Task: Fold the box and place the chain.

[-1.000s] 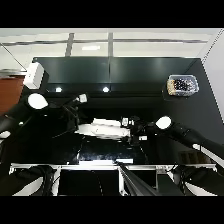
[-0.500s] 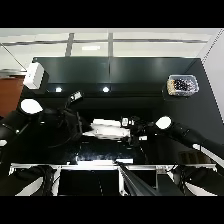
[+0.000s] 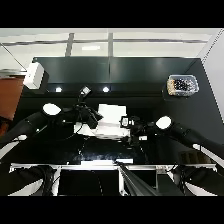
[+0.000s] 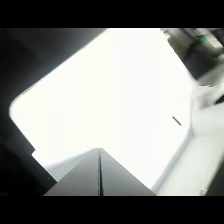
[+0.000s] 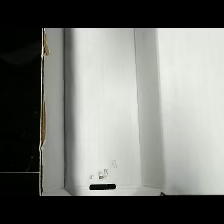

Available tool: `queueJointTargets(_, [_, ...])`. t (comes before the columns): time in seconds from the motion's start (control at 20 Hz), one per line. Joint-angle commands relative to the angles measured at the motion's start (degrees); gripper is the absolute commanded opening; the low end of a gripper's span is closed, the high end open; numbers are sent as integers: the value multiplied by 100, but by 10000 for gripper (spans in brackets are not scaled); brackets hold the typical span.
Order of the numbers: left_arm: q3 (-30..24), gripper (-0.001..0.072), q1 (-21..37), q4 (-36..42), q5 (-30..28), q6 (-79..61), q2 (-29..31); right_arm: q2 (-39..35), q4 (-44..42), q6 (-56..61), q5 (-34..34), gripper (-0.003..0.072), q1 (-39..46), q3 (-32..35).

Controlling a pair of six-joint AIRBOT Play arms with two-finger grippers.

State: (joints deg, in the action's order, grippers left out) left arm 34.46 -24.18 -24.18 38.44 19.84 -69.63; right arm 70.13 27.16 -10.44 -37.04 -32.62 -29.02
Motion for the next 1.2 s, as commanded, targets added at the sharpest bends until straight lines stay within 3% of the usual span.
queueJointTargets(0.0, [-4,27,-131,46,-168,-37,-240,4,-2,-7,0,567,-2,-2])
queueJointTargets(0.15, [33,27,-24,-157,-79,-33,-118,4,0,-7,0,567,-2,-2])
queueJointTargets(0.3, [79,47,365,-835,229,28,503,4,0,-7,0,567,-2,-2])
queueJointTargets(0.35, [79,177,560,-1012,483,28,756,4,-2,-7,0,567,-2,-2])
queueJointTargets(0.45, [79,716,960,-1469,1023,26,1217,4,-2,-7,0,567,-2,-2])
queueJointTargets(0.55, [76,711,1272,-2083,1561,-31,1464,4,-2,-7,0,567,-2,-2])
queueJointTargets(0.65, [31,661,1397,-2669,2190,-688,1460,4,0,-7,-2,567,-2,-2])
queueJointTargets(0.7, [-74,661,1386,-2833,2223,-1086,1434,4,-2,-7,0,567,-2,-2])
queueJointTargets(0.9, [-516,662,1276,-2570,1692,-2441,1237,4,0,-7,0,567,-2,-2])
queueJointTargets(1.15, [-546,661,782,-2146,1150,-2894,693,4,-2,-7,0,567,-2,-2])
